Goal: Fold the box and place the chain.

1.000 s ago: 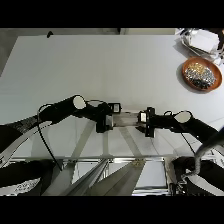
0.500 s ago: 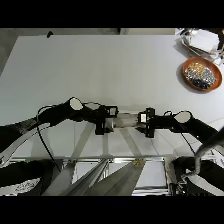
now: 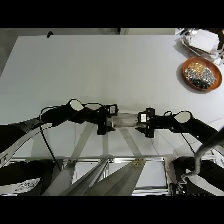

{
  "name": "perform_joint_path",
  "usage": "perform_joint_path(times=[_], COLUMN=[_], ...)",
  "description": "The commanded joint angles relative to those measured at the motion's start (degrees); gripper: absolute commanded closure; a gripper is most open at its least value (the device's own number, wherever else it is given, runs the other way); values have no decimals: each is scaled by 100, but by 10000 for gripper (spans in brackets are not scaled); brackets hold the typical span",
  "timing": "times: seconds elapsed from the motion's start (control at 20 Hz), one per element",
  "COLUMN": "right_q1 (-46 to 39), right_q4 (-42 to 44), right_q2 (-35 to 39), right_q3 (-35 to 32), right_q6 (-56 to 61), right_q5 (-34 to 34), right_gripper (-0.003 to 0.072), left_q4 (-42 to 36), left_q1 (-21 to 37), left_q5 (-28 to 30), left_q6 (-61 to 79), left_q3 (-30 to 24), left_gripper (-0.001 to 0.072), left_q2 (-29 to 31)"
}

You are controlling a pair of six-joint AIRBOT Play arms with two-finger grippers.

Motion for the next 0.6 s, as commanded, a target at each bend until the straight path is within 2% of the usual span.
perform_joint_path(times=[0.0, 0.05, 0.25, 0.55], right_q1=[-2, -2, -2, -2], right_q4=[-2, -2, -2, -2], right_q2=[4, 4, 4, 4], right_q3=[-2, -2, -2, -2], right_q6=[-9, -9, -9, -9], right_q5=[-4, -4, -4, -4], right_gripper=[289, 289, 289, 289], left_q4=[-57, -57, -55, -55], left_q1=[-2, -2, -2, -2], left_q5=[39, 42, -70, -111], left_q6=[-7, -7, -24, -24], left_q3=[-4, -4, -4, -4], left_gripper=[399, 466, 438, 437], left_q2=[-68, -68, -66, -66])
